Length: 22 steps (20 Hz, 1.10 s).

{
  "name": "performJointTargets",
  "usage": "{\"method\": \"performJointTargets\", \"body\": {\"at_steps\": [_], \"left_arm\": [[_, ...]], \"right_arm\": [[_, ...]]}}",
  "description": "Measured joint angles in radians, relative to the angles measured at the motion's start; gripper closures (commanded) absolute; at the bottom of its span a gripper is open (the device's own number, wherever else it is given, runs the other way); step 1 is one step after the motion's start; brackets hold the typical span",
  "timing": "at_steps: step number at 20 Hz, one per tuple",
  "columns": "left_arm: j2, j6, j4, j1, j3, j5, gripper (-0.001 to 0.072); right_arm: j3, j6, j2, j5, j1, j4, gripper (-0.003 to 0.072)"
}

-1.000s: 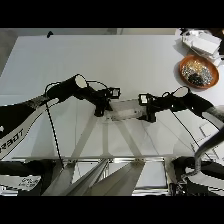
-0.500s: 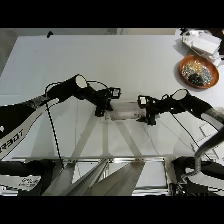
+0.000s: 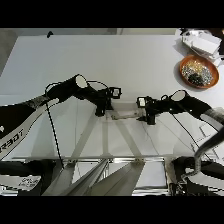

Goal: Fold the box and place the chain.

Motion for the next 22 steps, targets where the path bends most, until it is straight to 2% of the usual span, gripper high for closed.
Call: {"method": "performJointTargets", "body": {"at_steps": [22], "left_arm": [[0.0, 0.0, 0.003, 0.0, 0.0, -0.005, 0.0697]], "right_arm": [[-0.001, 0.0, 0.0, -0.017, 0.0, -0.005, 0.0284]]}}
